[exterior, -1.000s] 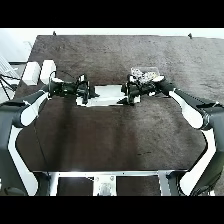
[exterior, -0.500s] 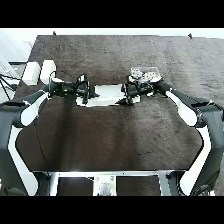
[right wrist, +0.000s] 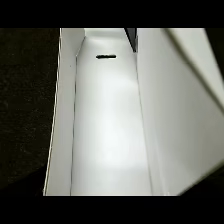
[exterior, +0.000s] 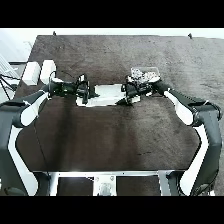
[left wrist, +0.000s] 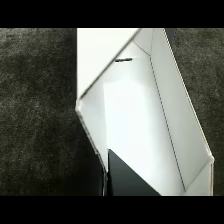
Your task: Fold the box and place the chain.
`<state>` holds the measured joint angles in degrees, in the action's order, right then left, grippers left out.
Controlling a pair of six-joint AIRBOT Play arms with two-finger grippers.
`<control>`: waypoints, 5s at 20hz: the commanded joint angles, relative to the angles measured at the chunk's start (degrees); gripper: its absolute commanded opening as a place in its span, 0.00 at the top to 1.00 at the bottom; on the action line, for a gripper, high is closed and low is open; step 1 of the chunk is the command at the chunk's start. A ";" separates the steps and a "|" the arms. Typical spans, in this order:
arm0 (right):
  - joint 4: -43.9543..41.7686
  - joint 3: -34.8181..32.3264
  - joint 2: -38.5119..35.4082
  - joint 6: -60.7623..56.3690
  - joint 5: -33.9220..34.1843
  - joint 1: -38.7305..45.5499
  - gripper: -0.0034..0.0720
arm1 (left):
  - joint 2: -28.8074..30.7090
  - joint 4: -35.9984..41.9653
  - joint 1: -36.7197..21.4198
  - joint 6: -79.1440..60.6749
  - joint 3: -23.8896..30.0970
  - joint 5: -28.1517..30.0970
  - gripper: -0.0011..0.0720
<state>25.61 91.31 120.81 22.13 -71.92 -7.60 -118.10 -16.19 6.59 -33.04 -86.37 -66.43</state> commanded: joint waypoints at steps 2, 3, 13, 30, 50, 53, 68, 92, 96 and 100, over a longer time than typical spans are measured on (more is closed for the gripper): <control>-0.02 0.48 0.92 0.24 0.35 -0.09 0.14 | 0.02 -0.02 0.02 -0.02 0.02 -0.02 0.96; -0.07 0.50 0.92 0.76 0.33 -0.11 0.14 | 0.02 -0.04 0.02 -0.02 0.02 -0.02 0.96; -0.07 0.50 0.92 2.38 0.35 -0.17 0.19 | 0.02 -0.04 0.02 -0.02 0.02 -0.02 0.96; 1.03 0.48 0.92 2.10 0.31 -0.17 0.32 | 0.02 -0.04 0.02 -0.02 0.02 -0.02 0.96; 0.96 0.46 0.92 2.14 0.31 -0.07 0.32 | 0.02 0.00 0.02 -0.02 0.02 -0.13 0.96; 0.96 0.46 0.92 2.14 0.31 -0.09 0.32 | 0.02 0.13 0.02 -0.02 0.02 -0.22 0.96; 0.96 0.46 0.92 2.14 0.31 -0.07 0.32 | 0.13 0.57 -0.04 0.07 -0.11 -3.65 0.47; 0.94 0.35 0.92 2.12 0.31 -0.07 0.32 | 28.72 2.32 -10.08 2.36 14.88 -12.37 0.97; 0.96 0.35 0.92 2.14 0.31 -0.07 0.32 | 29.16 0.46 -5.68 2.10 23.04 -7.76 0.96; 0.94 0.35 0.92 2.14 0.31 -0.07 0.32 | 27.28 -4.09 -0.04 4.63 23.47 -1.25 0.96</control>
<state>26.55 91.68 121.69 24.29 -71.59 -7.68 -90.06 -17.58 3.27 -29.61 -64.64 -73.34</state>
